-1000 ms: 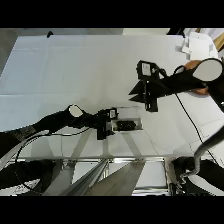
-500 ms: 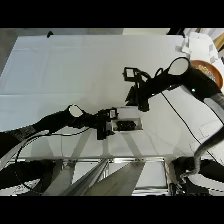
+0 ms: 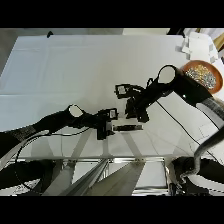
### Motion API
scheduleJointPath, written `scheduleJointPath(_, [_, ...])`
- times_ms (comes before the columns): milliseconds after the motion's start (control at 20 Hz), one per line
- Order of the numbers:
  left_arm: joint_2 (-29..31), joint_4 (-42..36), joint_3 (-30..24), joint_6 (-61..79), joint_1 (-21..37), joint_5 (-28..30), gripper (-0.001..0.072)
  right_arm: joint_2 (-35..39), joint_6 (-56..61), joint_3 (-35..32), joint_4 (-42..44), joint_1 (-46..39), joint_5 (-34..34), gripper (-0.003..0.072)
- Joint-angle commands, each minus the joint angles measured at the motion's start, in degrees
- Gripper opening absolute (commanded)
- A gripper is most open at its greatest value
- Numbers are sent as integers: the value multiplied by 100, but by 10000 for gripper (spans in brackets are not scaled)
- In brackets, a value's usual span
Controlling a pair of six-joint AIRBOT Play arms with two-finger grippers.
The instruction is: Fold the box and place the chain.
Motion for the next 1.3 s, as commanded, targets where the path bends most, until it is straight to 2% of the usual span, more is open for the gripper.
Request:
scheduleJointPath(0, [-2,2,-2,0,4,0,131,337,-13,-378,-116,107,-188,180])
scheduleJointPath(100, [-2,2,-2,0,4,0,131,599,-264,-824,-116,107,-575,186])
scheduleJointPath(200, [-2,2,-2,0,4,0,131,717,-302,-1054,-118,107,-817,258])
scheduleJointPath(250, [-2,2,-2,2,4,0,131,719,-299,-1060,-157,107,-866,266])
scheduleJointPath(550, [-2,2,-2,0,4,0,131,721,-271,-1060,-190,107,-1025,264])
scheduleJointPath(600, [-2,2,-2,0,4,0,131,721,-249,-1060,-190,107,-1008,246])
scheduleJointPath(700, [-2,2,-2,0,4,0,131,721,-251,-1062,-199,107,-916,136])
scheduleJointPath(850, [-2,2,-2,2,4,0,131,721,-254,-1071,-201,109,-772,38])
scheduleJointPath(1250, [-2,2,-2,2,4,0,131,721,-256,-1235,-243,334,-802,38])
